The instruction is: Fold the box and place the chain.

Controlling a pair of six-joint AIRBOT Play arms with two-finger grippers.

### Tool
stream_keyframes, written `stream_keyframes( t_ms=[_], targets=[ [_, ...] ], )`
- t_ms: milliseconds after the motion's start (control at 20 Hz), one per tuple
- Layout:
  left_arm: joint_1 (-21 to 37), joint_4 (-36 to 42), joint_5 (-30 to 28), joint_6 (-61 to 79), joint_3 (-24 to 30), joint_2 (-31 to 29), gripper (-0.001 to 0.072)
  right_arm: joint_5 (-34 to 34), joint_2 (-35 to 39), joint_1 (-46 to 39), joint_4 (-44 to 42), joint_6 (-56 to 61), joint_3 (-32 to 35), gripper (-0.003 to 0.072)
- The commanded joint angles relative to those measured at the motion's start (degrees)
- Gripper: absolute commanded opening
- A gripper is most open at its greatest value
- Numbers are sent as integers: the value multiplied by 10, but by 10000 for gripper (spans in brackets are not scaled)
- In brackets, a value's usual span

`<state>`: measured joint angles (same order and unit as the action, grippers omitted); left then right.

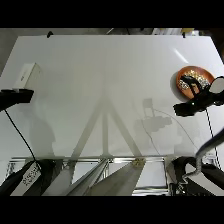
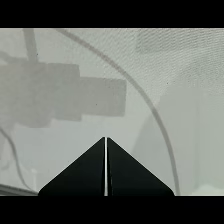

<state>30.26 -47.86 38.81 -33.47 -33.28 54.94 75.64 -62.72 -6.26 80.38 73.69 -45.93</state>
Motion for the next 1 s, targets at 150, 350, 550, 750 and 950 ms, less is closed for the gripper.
stream_keyframes(
  t_ms=[150,350,550,750,950],
  targets=[
    [14,-158,7,-120,1,78,281,-3,0,0,-1,0,0,18],
    [14,-177,27,-120,1,104,346,-1,0,0,-1,0,0,18],
    [14,-209,59,-120,3,112,637,-2,0,0,0,0,0,18],
    [14,-208,63,-121,3,79,694,0,0,0,0,0,0,18],
    [14,-208,63,-146,3,0,691,0,0,0,0,0,0,18]
  ],
)
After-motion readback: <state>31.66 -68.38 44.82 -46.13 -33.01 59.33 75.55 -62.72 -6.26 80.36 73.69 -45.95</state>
